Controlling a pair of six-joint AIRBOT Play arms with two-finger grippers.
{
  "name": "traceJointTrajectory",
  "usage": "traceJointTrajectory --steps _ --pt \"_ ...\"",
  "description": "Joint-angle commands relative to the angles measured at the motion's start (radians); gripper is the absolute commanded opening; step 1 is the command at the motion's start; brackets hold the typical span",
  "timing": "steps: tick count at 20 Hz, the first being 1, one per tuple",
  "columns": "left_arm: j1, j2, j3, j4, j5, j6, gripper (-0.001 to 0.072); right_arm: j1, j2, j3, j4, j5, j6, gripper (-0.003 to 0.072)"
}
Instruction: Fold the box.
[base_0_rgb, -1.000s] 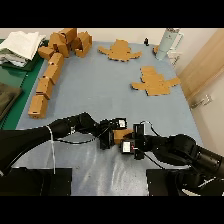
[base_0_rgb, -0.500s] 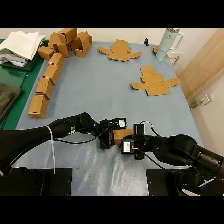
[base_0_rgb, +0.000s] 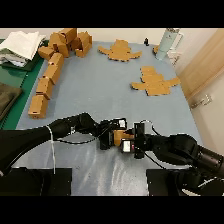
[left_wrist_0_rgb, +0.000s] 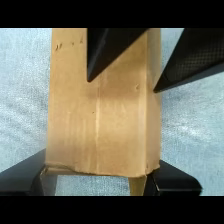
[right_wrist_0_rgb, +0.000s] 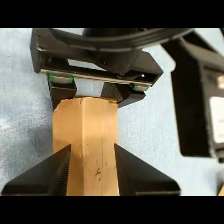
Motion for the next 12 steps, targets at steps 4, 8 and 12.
traceJointTrajectory --steps 4,8,12 --pt "0.0 0.0 0.0 0.0 0.005 -0.001 0.0436 0.001 -0.046 0.0 0.011 0.008 0.0 0.0486" --pt "0.0 0.0 0.0 0.0 0.005 -0.001 0.0435 0.002 -0.077 0.0 0.068 0.007 0.0 0.059" --pt "0.0 0.0 0.0 0.0 0.005 -0.001 0.0436 0.001 -0.09 0.001 0.009 0.031 0.0 0.0441"
